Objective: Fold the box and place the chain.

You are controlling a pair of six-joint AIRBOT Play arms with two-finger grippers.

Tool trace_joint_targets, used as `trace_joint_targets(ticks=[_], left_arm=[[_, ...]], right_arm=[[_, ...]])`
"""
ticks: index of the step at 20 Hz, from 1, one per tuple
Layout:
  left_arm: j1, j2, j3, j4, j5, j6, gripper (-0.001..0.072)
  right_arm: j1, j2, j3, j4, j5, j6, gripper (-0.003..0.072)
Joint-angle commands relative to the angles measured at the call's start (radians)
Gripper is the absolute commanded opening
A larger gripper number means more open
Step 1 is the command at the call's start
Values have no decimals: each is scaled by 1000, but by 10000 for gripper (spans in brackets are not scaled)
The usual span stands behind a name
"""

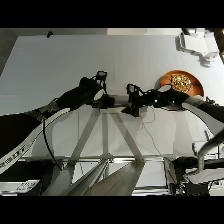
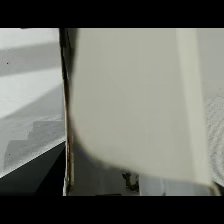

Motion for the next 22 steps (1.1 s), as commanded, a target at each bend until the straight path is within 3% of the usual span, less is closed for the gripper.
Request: trace_joint_targets(ticks=[1, 2, 8, 9, 10, 12, 13, 19, 22], left_arm=[[-6, -19, 1, -29, -32, -32, 138], [-6, -19, 1, -31, -32, -31, 6], [-5, -18, 1, -30, -32, -44, 18], [-5, -16, 1, -30, -35, -43, 58], [-5, -11, 1, -31, -37, -43, 167], [-4, 5, 1, -31, -36, -43, 565], [-2, 16, 1, -31, -38, -43, 652], [9, 129, 1, -39, -59, 64, 651], [58, 180, 1, -121, -119, 182, 649]], right_arm=[[0, 0, 1, 2, 0, 3, 335], [0, 0, 1, 2, 0, 3, 335], [0, 0, 1, 2, 0, 3, 335], [0, 0, 1, 2, 0, 3, 335], [0, 0, 1, 2, 0, 3, 335], [0, 0, 1, 2, 0, 3, 335], [0, 0, 1, 2, 0, 3, 335], [0, 0, 1, 2, 0, 3, 335], [0, 0, 1, 2, 0, 3, 335]])
